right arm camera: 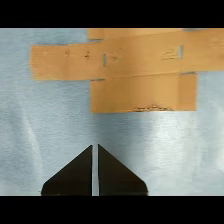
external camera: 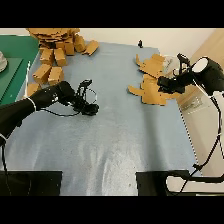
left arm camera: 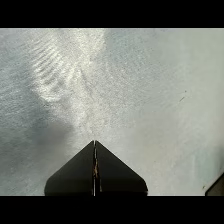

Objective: Fold the box.

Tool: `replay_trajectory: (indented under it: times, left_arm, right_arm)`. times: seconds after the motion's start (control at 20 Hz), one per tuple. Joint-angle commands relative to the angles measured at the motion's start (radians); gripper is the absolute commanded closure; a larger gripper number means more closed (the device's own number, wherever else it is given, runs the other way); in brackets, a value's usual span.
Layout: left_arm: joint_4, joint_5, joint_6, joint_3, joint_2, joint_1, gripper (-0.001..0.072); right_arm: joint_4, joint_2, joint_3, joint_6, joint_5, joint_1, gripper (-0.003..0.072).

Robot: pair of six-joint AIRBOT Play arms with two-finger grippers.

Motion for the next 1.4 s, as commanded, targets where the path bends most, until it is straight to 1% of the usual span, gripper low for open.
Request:
replay_trajectory:
  times: [0.0, 0.15, 0.2, 0.25, 0.3, 0.4, 0.5, 0.55, 0.6, 0.7, 0.8, 0.85, 0.95, 1.05, 1.2, 1.35]
  left_arm:
    - [0.001, 0.001, 0.000, 0.001, 0.000, 0.000, 0.0699]
    - [0.001, 0.001, 0.000, 0.001, 0.000, 0.000, 0.0698]
    - [0.001, 0.001, 0.000, 0.001, 0.000, 0.000, 0.0699]
    - [0.001, 0.001, 0.000, 0.001, 0.000, 0.000, 0.0699]
    - [0.001, 0.001, 0.000, 0.001, 0.000, 0.000, 0.0699]
    - [0.001, 0.001, 0.000, 0.001, 0.000, 0.000, 0.0699]
    - [0.001, 0.001, 0.000, 0.001, 0.000, 0.000, 0.0699]
    - [0.001, 0.001, 0.000, 0.001, 0.000, 0.000, 0.0699]
    - [0.000, 0.014, 0.000, 0.001, 0.000, 0.000, 0.0699]
    - [0.000, 0.071, 0.000, 0.001, 0.000, 0.000, 0.0699]
    - [0.000, 0.102, 0.000, 0.001, 0.000, 0.000, 0.0699]
    - [-0.004, 0.132, 0.000, 0.001, 0.000, 0.000, 0.0698]
    - [-0.043, 0.170, 0.000, 0.001, 0.000, 0.000, 0.0698]
    - [-0.068, 0.170, -0.001, 0.001, 0.000, 0.000, 0.0699]
    - [-0.071, 0.178, 0.000, 0.001, 0.000, 0.000, 0.0699]
    - [-0.082, 0.177, 0.000, 0.001, 0.000, 0.000, 0.0698]
  right_arm:
    - [-0.013, -0.003, 0.001, 0.003, 0.004, -0.001, 0.0622]
    - [-0.015, -0.003, 0.001, 0.002, -0.017, -0.001, 0.0620]
    - [-0.033, -0.003, 0.002, 0.002, -0.030, -0.004, 0.0554]
    - [-0.080, -0.003, 0.002, 0.003, -0.044, -0.010, 0.0338]
    - [-0.142, -0.005, 0.002, 0.003, -0.059, -0.023, 0.0283]
    - [-0.259, -0.025, 0.002, 0.003, -0.094, -0.078, 0.0282]
    - [-0.298, -0.068, 0.002, 0.003, -0.150, -0.171, 0.0281]
    - [-0.290, -0.094, 0.004, 0.002, -0.186, -0.225, 0.0235]
    - [-0.270, -0.130, 0.016, 0.002, -0.214, -0.283, 0.0218]
    - [-0.232, -0.224, 0.086, -0.040, -0.216, -0.382, 0.0218]
    - [-0.159, -0.317, 0.165, -0.116, -0.213, -0.453, 0.0218]
    - [-0.098, -0.358, 0.199, -0.162, -0.214, -0.475, 0.0218]
    - [0.077, -0.440, 0.264, -0.278, -0.208, -0.497, 0.0218]
    - [0.182, -0.497, 0.298, -0.353, -0.209, -0.493, 0.0218]
    - [0.309, -0.537, 0.317, -0.429, -0.209, -0.481, 0.0218]
    - [0.384, -0.537, 0.322, -0.471, -0.203, -0.468, 0.0218]
